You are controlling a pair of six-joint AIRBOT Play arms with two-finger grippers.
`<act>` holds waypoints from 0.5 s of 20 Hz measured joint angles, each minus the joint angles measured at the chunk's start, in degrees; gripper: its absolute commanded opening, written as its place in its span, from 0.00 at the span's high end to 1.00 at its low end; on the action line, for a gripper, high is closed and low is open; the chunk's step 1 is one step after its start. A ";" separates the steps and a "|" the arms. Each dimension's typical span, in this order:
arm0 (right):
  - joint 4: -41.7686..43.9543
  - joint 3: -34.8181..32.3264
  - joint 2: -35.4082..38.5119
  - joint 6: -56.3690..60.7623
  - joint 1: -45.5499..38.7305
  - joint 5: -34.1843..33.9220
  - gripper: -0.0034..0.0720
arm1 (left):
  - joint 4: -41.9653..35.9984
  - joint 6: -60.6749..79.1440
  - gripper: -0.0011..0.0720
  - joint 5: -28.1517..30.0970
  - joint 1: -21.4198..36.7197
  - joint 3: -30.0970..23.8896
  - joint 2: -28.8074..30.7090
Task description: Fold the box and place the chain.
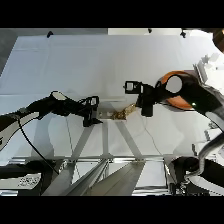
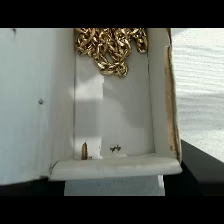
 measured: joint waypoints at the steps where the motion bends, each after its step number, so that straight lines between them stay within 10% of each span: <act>1: -0.09 0.37 1.33 1.86 0.74 0.76 0.94 | 0.02 0.00 0.69 0.00 0.00 0.00 0.00; 10: 1.27 8.31 4.94 15.15 10.93 0.81 0.94 | 0.02 0.02 0.69 0.00 0.00 0.00 0.00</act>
